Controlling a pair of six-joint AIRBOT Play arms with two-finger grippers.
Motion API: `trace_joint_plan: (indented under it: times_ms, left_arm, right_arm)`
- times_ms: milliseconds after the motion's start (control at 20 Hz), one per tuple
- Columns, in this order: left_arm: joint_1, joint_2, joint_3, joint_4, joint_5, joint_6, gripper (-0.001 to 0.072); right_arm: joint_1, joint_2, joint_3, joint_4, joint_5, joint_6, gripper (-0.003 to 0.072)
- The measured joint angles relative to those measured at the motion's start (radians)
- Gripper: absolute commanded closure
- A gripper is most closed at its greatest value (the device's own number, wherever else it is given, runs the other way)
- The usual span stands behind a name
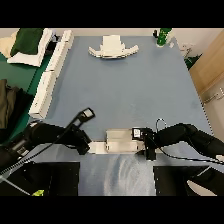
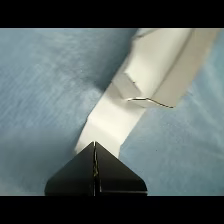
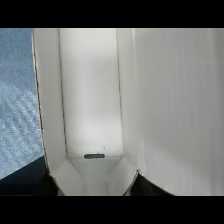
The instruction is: Fold the box.
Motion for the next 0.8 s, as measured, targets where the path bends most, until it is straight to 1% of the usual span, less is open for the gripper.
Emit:
trace_joint_plan:
  times_ms: [100, 200, 300, 400, 500, 600, 800]
  left_arm:
    - [0.074, 0.076, -0.002, 0.079, -0.042, -0.242, 0.0693]
    - [0.145, 0.102, -0.027, 0.114, -0.067, -0.411, 0.0694]
    - [0.191, 0.093, -0.070, 0.086, -0.063, -0.492, 0.0695]
    - [0.208, 0.060, -0.120, -0.001, -0.027, -0.503, 0.0696]
    - [0.203, 0.019, -0.158, -0.108, 0.017, -0.479, 0.0695]
    - [0.172, -0.019, -0.179, -0.192, 0.056, -0.457, 0.0696]
    - [0.069, -0.081, -0.195, -0.277, 0.145, -0.451, 0.0695]
  right_arm:
    - [0.000, 0.000, 0.000, 0.000, 0.000, 0.000, 0.0172]
    - [0.000, 0.000, 0.000, 0.000, 0.000, 0.000, 0.0172]
    - [0.000, 0.000, 0.000, 0.000, 0.000, 0.000, 0.0172]
    - [0.000, 0.000, 0.000, 0.000, 0.000, 0.000, 0.0172]
    - [0.000, 0.000, 0.000, 0.000, 0.000, 0.000, 0.0172]
    - [0.000, 0.000, 0.000, 0.000, 0.000, 0.000, 0.0172]
    - [0.000, 0.000, 0.000, 0.000, 0.000, 0.000, 0.0172]
